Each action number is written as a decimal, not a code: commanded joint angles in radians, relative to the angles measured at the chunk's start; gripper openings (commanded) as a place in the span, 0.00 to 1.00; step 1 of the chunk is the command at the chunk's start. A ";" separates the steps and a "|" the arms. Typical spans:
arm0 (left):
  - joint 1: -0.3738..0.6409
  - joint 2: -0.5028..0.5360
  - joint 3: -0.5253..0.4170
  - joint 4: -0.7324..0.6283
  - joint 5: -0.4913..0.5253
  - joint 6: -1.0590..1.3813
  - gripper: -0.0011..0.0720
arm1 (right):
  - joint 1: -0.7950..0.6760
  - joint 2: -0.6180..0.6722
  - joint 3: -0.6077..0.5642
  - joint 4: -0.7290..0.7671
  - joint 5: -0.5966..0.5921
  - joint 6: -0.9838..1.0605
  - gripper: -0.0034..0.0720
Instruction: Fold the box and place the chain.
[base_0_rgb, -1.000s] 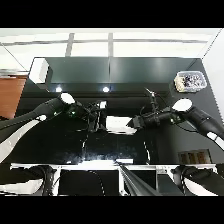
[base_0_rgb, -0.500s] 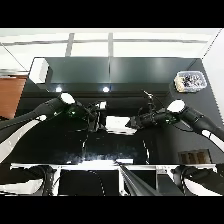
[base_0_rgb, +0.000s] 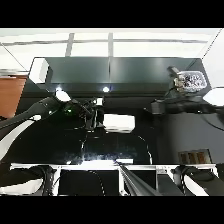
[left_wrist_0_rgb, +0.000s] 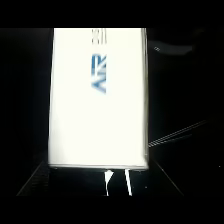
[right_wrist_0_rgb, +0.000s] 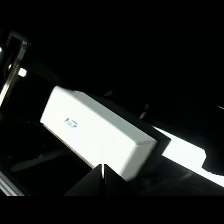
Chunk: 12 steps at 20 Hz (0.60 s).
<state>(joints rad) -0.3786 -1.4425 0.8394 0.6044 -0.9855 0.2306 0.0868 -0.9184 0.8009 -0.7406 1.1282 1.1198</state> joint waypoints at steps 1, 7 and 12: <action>0.006 0.048 0.001 0.083 -0.003 -0.093 1.00 | -0.165 0.156 0.026 -0.142 0.060 0.050 0.06; -0.051 0.124 0.045 -0.003 0.000 -0.208 0.99 | -0.261 0.179 0.011 -0.142 0.079 0.059 0.06; -0.235 0.003 0.197 0.005 0.099 -0.232 0.99 | -0.261 0.179 0.004 -0.126 0.080 0.059 0.06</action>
<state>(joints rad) -0.5297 -1.3834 0.9630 0.6163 -0.9413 0.0296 -0.1669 -0.7437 0.8082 -0.8700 1.2030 1.1767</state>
